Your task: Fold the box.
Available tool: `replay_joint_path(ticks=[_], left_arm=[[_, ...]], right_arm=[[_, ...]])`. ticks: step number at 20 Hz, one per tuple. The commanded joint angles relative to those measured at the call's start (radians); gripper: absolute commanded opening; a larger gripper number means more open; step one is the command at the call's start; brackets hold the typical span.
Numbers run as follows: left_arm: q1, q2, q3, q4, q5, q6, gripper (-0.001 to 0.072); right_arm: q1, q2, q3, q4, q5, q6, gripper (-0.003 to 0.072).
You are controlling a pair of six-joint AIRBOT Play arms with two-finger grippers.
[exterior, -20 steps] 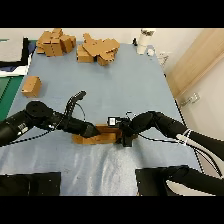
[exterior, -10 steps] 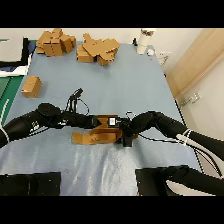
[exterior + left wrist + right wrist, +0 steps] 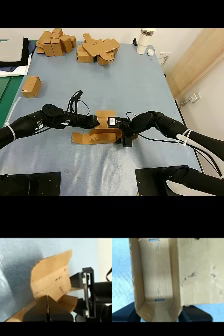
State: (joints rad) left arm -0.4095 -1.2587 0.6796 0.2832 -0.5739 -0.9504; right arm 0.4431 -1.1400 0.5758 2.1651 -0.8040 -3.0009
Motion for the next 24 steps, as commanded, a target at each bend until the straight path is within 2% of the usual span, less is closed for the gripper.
replay_joint_path(ticks=[1,5,9,11,13,18,21,24], left_arm=[[0.0,-0.022,0.001,0.016,-0.012,-0.001,0.0009],[0.0,-0.058,0.013,0.016,-0.027,0.0,0.001],[0.001,-0.059,0.069,0.017,-0.029,0.003,0.001],[0.017,-0.059,0.099,0.019,-0.063,0.021,0.001],[0.062,-0.055,0.118,0.047,-0.151,0.021,0.0009],[0.251,0.002,0.117,0.054,-0.384,0.048,0.0009],[0.364,0.067,0.117,0.055,-0.486,0.249,0.0008],[0.446,0.118,0.117,0.068,-0.678,0.529,0.0008]], right_arm=[[0.0,0.0,-0.001,0.0,0.001,0.0,0.0599],[0.0,0.0,-0.001,0.0,0.001,0.0,0.0599],[0.0,0.0,-0.001,0.0,0.001,0.0,0.06],[0.0,0.0,-0.001,0.0,0.001,0.0,0.0599],[0.0,0.0,0.0,0.0,0.001,0.0,0.06],[-0.001,0.0,0.0,-0.004,0.001,0.0,0.06],[-0.001,0.0,0.0,-0.005,0.001,0.0,0.0599],[-0.001,0.0,0.0,-0.005,0.001,0.0,0.06]])
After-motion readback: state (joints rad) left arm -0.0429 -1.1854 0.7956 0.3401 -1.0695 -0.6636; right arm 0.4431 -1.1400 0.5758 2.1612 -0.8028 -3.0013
